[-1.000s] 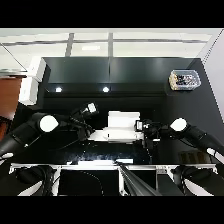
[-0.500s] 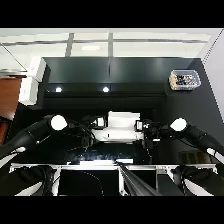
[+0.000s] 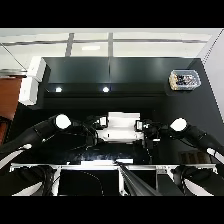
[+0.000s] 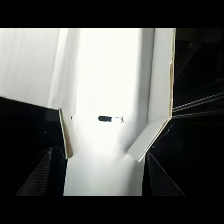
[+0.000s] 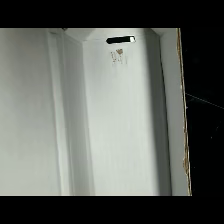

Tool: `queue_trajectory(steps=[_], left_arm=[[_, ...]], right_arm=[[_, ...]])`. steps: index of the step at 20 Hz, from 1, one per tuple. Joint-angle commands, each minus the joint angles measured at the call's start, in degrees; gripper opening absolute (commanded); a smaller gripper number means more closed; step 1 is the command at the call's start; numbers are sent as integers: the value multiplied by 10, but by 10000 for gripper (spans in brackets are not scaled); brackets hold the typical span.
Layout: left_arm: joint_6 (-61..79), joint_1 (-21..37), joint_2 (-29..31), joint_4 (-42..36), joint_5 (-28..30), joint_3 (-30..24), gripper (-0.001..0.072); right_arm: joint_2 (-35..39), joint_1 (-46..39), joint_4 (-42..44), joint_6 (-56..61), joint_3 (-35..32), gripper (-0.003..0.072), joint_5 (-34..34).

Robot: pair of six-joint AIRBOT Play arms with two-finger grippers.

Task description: Fold the box and place the chain.

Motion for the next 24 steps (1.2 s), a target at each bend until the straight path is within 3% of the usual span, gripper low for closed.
queue_trajectory(steps=[1, 2, 3, 5, 6, 17, 24], left_arm=[[9, -3, -7, -31, 6, 0, 667], [9, -6, -8, -30, 5, 0, 613], [9, -8, -9, -30, 2, 0, 489], [9, -11, -9, -23, 5, 1, 314], [9, -11, -9, -23, 10, 1, 280], [9, -25, -22, -103, 10, 1, 262], [9, -72, -29, -118, 80, 1, 263]], right_arm=[[0, 0, 0, 0, 0, 235, 0], [0, 0, 0, 0, 0, 235, 0], [0, 0, 0, 0, 0, 235, 0], [0, 0, 0, 0, 0, 235, 0], [0, 0, 0, 0, 0, 235, 0], [0, 0, 0, 0, 0, 235, 0], [0, 0, 0, 0, 0, 235, 0]])
